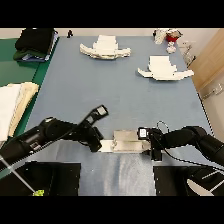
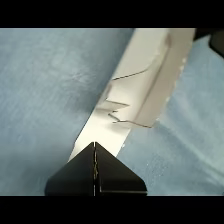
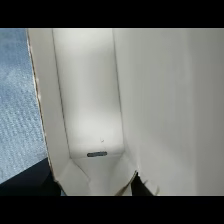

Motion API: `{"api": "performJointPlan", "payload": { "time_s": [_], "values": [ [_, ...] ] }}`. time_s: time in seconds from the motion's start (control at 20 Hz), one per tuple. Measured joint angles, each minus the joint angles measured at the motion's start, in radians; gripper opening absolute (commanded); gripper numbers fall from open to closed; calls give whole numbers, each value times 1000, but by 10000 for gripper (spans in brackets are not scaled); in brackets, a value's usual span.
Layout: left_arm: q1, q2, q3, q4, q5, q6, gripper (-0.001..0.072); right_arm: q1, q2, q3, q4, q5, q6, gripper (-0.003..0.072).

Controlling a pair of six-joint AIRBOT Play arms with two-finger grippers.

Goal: Fold the box.

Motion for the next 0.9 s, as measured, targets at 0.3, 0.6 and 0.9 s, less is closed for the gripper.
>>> {"api": "performJointPlan", "payload": {
  "time_s": [0.3, 0.6, 0.9],
  "values": [
    [227, 68, -42, 113, -182, -454, 14, 0, 0, 0, 0, 0, 0, 548],
    [165, -72, -123, -124, -70, -414, 13, 0, 0, 0, 0, 0, 0, 548],
    [11, -188, -117, -285, 73, -363, 13, 0, 0, 0, 0, 0, 0, 548]
  ]
}}
